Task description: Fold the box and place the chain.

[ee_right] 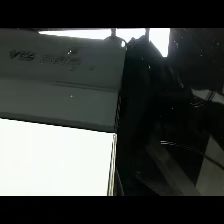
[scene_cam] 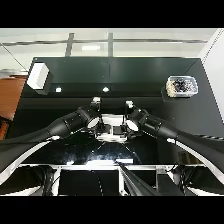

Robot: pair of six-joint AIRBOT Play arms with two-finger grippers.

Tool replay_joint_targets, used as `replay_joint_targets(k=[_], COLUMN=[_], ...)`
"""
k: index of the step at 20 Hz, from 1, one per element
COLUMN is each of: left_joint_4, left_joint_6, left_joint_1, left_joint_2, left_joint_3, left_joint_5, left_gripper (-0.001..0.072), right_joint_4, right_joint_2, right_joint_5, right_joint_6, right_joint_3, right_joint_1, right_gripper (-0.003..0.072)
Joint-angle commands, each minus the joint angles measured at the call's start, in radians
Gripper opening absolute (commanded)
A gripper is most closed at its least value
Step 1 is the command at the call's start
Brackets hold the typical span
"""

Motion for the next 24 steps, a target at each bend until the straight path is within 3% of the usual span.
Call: replay_joint_targets(k=[1,21,24], left_joint_4=[0.000,-0.003,-0.003], left_joint_6=[0.000,0.000,0.000], left_joint_1=[0.000,0.000,0.000], left_joint_2=[-0.001,0.000,0.000], left_joint_3=[0.001,0.001,0.001], left_joint_5=[0.001,-0.002,-0.002], left_gripper=[0.0030,0.0030,0.0031], right_joint_4=[0.002,-0.004,-0.005], right_joint_2=[-0.008,-0.008,-0.009], right_joint_5=[0.007,0.033,0.034], right_joint_6=[0.000,0.000,-0.001], right_joint_3=[-0.001,0.040,0.040], right_joint_1=[0.001,0.001,0.001], right_gripper=[0.0188,0.0188,0.0066])
